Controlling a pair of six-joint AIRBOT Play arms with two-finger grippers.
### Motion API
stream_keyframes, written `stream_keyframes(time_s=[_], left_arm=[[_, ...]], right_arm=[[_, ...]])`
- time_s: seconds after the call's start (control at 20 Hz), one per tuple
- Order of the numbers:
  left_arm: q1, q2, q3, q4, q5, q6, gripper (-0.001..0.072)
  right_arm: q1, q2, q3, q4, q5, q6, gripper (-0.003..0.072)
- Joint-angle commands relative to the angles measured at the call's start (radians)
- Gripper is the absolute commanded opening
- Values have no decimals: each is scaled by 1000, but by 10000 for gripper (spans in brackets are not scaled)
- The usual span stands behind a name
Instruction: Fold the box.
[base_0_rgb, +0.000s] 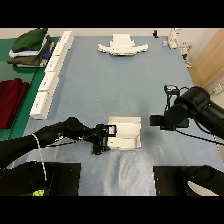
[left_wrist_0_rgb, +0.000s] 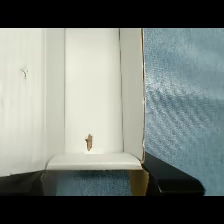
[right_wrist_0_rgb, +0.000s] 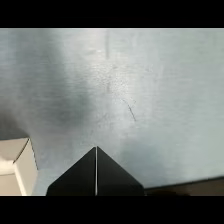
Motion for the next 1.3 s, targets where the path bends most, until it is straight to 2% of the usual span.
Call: stream_keyframes(time_s=[0.0,0.1,0.2,0.3,0.4,0.5,0.65,0.8,0.95,1.25], left_arm=[[0,0,1,0,0,0,511],[0,0,1,0,0,0,511],[0,0,1,0,0,0,511],[0,0,1,0,0,0,511],[0,0,1,0,0,0,511],[0,0,1,0,0,0,511],[0,0,1,0,0,0,511],[0,0,1,0,0,0,511],[0,0,1,0,0,0,511],[0,0,1,0,0,0,511]], right_arm=[[-283,-45,-89,409,253,-351,7],[-390,-129,-90,687,286,-574,6],[-446,-230,-89,900,280,-732,6],[-453,-336,-65,1003,223,-839,7],[-452,-432,-23,1109,108,-958,6],[-452,-496,27,1181,-15,-1054,6],[-452,-519,75,1189,-166,-1120,6],[-446,-506,79,1170,-239,-1181,6],[-376,-451,58,1073,-161,-1229,6],[-169,-222,-95,988,210,-1360,6]])
